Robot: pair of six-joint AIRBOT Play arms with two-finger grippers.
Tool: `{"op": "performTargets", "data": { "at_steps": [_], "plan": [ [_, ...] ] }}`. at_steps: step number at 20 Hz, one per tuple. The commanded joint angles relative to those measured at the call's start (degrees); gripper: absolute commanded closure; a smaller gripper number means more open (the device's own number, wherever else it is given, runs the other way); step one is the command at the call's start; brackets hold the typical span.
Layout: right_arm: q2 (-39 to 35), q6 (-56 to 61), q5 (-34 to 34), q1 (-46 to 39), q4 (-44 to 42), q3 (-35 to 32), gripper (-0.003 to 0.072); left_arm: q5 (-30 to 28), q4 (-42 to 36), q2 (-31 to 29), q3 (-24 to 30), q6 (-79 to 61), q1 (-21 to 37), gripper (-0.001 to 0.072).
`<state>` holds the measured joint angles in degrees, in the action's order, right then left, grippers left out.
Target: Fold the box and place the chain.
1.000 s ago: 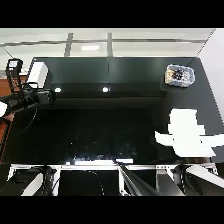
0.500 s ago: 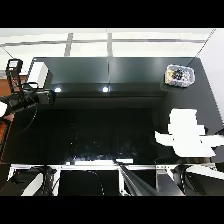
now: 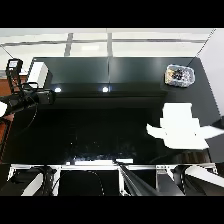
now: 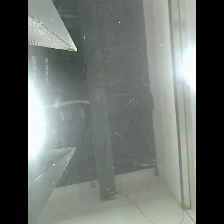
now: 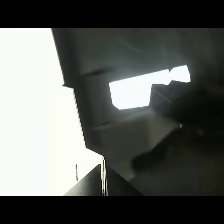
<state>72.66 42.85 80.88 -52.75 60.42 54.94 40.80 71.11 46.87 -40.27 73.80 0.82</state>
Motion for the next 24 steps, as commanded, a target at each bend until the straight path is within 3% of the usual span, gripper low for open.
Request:
{"op": "performTargets", "data": {
  "at_steps": [1,4,7,12,14,19,24],
  "plan": [
    [-6.2,0.0,-1.8,10.6,-11.6,-1.9,0.0669,0.0,0.0,0.0,0.0,0.0,0.0,0.0005],
    [-11.5,2.6,-9.1,20.6,-20.0,-6.1,0.0669,-0.1,-0.2,0.1,0.1,0.0,0.0,0.0005],
    [-16.9,1.3,-24.4,31.8,-35.3,-16.6,0.067,0.2,-3.3,1.6,0.1,-0.1,-0.3,0.0005],
    [-18.2,1.6,-46.3,53.0,-39.3,-27.5,0.067,0.5,-10.5,8.7,-0.2,-0.4,-6.5,0.0005],
    [-18.2,2.5,-48.3,56.6,-39.2,-28.6,0.067,4.5,-16.9,13.8,-2.3,-2.3,-8.2,0.0005],
    [-18.1,2.5,-47.5,59.9,-38.8,-29.3,0.0669,20.5,-40.2,31.0,-12.7,-17.0,-7.3,0.0006],
    [-18.1,2.5,-46.1,61.5,-38.8,-29.2,0.0669,24.2,-39.7,43.6,-22.3,-18.3,-8.5,0.0006]
  ]
}}
